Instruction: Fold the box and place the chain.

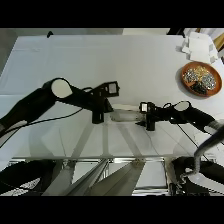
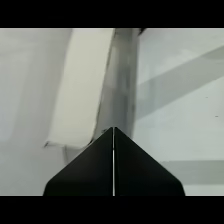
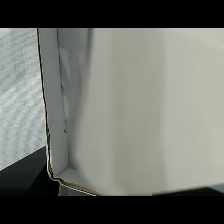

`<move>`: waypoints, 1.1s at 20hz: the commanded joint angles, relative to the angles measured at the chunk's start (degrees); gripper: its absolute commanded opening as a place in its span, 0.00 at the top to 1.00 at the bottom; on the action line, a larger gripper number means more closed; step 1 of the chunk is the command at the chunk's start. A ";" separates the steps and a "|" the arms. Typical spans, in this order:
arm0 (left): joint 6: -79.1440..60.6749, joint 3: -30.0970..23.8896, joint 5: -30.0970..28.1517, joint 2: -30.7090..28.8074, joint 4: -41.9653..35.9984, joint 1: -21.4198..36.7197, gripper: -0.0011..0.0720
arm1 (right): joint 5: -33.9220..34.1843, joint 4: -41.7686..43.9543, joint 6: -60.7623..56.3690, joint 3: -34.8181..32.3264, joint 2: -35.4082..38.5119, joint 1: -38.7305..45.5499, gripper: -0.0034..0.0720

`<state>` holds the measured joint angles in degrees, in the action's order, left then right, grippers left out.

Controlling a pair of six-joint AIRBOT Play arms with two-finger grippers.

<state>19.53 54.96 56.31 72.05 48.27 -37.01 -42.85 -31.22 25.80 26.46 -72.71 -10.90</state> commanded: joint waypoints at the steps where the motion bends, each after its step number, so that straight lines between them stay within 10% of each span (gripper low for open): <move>1: 1.66 0.00 -2.93 2.14 -2.73 -4.33 0.98 | 0.00 0.00 0.00 0.04 0.04 0.02 0.43; 8: 13.64 0.00 -32.54 6.88 -8.83 -4.76 0.98 | 0.00 0.00 0.00 0.04 0.04 0.02 0.43; 22: 16.72 0.02 -29.86 13.22 -6.05 -4.72 0.98 | 0.00 0.00 0.00 0.04 0.04 0.02 0.43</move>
<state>36.14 54.96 25.89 86.19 40.99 -41.76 -42.87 -31.22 25.80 26.46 -72.71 -10.90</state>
